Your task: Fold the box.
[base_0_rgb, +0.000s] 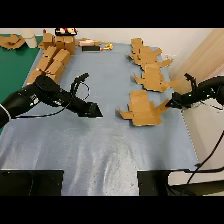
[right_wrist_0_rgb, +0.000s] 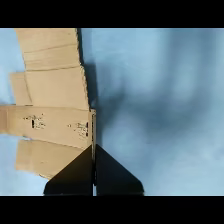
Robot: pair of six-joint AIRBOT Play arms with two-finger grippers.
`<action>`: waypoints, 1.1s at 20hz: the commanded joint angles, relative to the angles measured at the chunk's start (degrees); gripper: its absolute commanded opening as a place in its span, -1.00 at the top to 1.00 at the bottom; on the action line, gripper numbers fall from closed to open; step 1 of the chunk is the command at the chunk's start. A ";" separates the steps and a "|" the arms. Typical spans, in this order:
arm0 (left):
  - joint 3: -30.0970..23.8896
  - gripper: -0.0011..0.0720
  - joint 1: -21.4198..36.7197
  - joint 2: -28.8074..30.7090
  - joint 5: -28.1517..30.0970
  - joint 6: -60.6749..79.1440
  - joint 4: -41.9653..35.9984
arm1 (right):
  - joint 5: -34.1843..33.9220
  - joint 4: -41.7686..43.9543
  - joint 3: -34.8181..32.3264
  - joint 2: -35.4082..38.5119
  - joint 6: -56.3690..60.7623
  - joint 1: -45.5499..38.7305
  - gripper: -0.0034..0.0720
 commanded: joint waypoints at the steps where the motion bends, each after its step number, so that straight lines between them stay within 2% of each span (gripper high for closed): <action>1: -0.33 -0.25 1.81 0.04 -2.69 2.45 0.24 | 6.49 0.61 -13.68 11.30 5.68 5.90 0.91; 3: -0.50 -0.25 2.01 0.04 -3.69 3.72 0.24 | 11.96 0.59 -23.43 18.14 8.41 9.64 0.91; 6: -0.61 -0.25 1.99 0.04 -4.94 4.42 0.26 | 13.35 0.07 -33.09 24.46 10.75 13.70 0.87; 7: -0.61 -0.25 2.01 0.04 -5.16 4.59 0.24 | 13.44 -0.15 -34.49 25.07 10.73 14.10 0.45; 8: -0.61 -0.26 2.01 0.04 -5.27 4.59 0.28 | 13.73 -0.72 -35.08 25.07 10.73 14.14 -0.05; 12: -0.61 -0.26 1.99 0.04 -7.45 5.03 0.39 | 17.57 -0.94 -34.95 23.30 9.90 14.14 -0.04; 15: -0.61 -0.26 2.01 0.02 -8.44 5.03 0.63 | 16.35 -0.02 -34.86 20.02 8.90 14.67 -0.04; 17: -0.61 -0.25 2.01 0.02 -8.66 5.01 0.63 | 16.52 0.42 -34.86 18.47 7.54 15.56 0.16; 22: -0.61 -0.25 2.01 0.02 -8.72 4.96 0.61 | 16.50 0.79 -34.84 18.01 7.04 17.99 0.17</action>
